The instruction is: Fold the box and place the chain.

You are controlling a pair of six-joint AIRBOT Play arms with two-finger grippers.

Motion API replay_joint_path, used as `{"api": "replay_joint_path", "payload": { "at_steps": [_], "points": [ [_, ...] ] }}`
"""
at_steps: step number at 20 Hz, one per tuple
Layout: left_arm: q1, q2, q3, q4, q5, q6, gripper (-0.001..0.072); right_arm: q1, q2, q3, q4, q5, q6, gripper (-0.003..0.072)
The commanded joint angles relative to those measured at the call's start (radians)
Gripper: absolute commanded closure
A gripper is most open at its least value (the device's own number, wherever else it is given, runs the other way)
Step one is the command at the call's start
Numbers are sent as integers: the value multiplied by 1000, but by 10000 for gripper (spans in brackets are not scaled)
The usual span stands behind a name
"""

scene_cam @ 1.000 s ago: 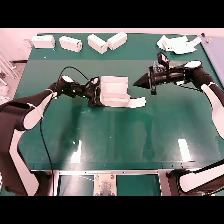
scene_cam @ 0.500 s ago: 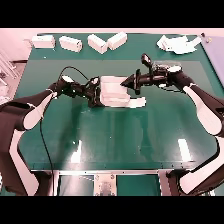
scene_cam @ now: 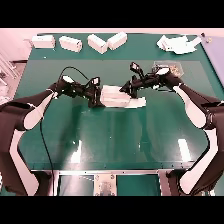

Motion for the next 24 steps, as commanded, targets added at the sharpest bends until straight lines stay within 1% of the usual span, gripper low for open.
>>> {"api": "replay_joint_path", "payload": {
  "at_steps": [1, 3, 6, 8, 9, 10, 12, 13, 14, 15, 16, 18, 20, 24],
  "points": [
    [1, 0, 0, 0, 2, 1, 184, -4, -7, 41, -61, -10, 11, 687],
    [1, 0, 0, 0, 2, 1, 183, -12, 16, 76, -48, -11, 11, 689],
    [1, 0, 0, 0, 2, 1, 184, -41, 105, 80, -66, -26, 50, 691],
    [1, 0, 0, 0, 2, 1, 183, -56, 180, 67, -155, -26, 160, 691],
    [1, 0, 0, 0, 2, 1, 184, -62, 229, 34, -200, -30, 180, 691],
    [1, 0, 0, 0, 2, 1, 183, -63, 281, -15, -213, -48, 180, 691],
    [1, 0, 0, 0, 2, 1, 183, -62, 397, -153, -217, -123, 177, 689],
    [1, 0, 0, 0, 2, 1, 183, -62, 440, -216, -220, -125, 175, 684],
    [1, 0, 0, 0, 2, 1, 184, -62, 463, -267, -220, -97, 155, 532],
    [1, 0, 0, 0, 2, 1, 183, -65, 467, -306, -220, -74, 142, 216],
    [1, 0, 0, 0, 1, 1, 183, -65, 465, -341, -220, -69, 138, 91],
    [1, 0, 0, 0, 2, 1, 184, -64, 461, -415, -211, -70, 32, 91],
    [1, 0, 0, 0, 2, 1, 183, -64, 445, -450, -192, -80, -18, 92],
    [1, 0, 0, 0, 2, 1, 183, -64, 391, -454, -106, -115, -90, 93]
  ]
}}
